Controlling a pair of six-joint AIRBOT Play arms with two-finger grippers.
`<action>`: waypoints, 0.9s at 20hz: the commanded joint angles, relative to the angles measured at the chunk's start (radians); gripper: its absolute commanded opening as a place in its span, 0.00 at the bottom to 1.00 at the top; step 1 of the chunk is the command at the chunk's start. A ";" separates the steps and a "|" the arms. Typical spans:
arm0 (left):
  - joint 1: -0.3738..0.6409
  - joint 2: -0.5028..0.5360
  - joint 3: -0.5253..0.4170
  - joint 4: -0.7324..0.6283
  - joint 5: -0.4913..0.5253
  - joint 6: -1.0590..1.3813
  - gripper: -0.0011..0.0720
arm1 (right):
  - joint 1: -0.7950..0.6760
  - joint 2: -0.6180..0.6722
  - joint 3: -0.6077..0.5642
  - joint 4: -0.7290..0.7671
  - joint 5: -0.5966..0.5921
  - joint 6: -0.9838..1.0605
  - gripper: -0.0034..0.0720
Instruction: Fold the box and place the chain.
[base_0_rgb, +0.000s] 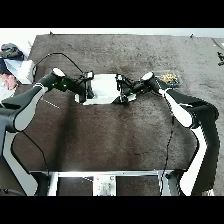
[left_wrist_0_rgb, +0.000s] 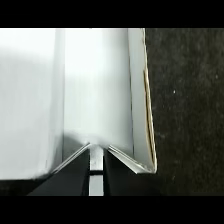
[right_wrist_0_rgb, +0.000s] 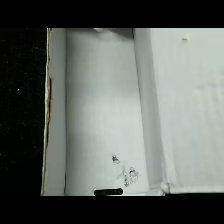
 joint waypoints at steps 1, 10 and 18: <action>-0.001 -0.005 0.000 -0.037 -0.002 0.003 0.14 | 0.000 0.000 0.000 0.000 0.001 0.000 0.67; -0.001 -0.005 0.000 -0.055 -0.013 -0.007 0.90 | 0.000 0.000 0.000 0.000 0.001 0.000 0.67; 0.006 -0.005 0.000 0.036 -0.027 -0.022 0.03 | 0.000 0.000 0.000 0.000 0.000 0.000 0.67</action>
